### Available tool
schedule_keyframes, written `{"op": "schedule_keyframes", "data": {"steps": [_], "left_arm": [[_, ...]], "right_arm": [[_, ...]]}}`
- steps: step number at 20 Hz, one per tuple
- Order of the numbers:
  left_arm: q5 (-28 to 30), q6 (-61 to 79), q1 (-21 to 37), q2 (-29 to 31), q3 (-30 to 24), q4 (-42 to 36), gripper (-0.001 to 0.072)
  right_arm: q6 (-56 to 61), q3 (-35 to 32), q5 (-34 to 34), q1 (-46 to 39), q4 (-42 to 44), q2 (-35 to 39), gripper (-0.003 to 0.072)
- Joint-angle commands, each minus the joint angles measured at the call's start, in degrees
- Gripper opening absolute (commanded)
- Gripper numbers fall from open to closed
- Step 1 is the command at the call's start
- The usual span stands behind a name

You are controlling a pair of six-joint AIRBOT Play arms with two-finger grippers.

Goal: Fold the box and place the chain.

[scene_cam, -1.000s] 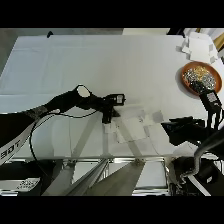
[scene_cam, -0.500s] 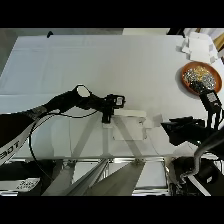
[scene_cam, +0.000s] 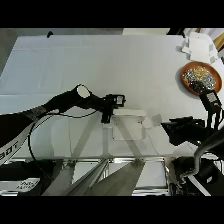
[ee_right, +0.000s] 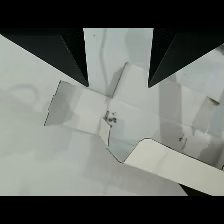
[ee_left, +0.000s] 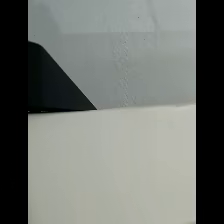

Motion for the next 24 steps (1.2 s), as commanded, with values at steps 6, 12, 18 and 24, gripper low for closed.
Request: {"op": "schedule_keyframes", "data": {"steps": [6,12,18,24], "left_arm": [[0.22,-8.22,0.04,2.97,0.09,9.68,0.0004],[0.79,-8.26,0.02,2.12,0.09,9.68,0.0004],[0.76,-8.26,-0.15,0.59,0.09,9.42,0.0008],[0.74,-8.26,-0.15,0.59,0.09,9.44,0.0012]], "right_arm": [[-0.20,-0.04,0.00,0.04,-0.02,0.07,0.0413],[-0.20,-0.04,0.00,0.04,-0.02,0.07,0.0413],[-0.20,-0.04,0.02,0.04,-0.13,0.07,0.0413],[-0.22,-0.04,0.04,0.04,-0.26,0.07,0.0413]]}}
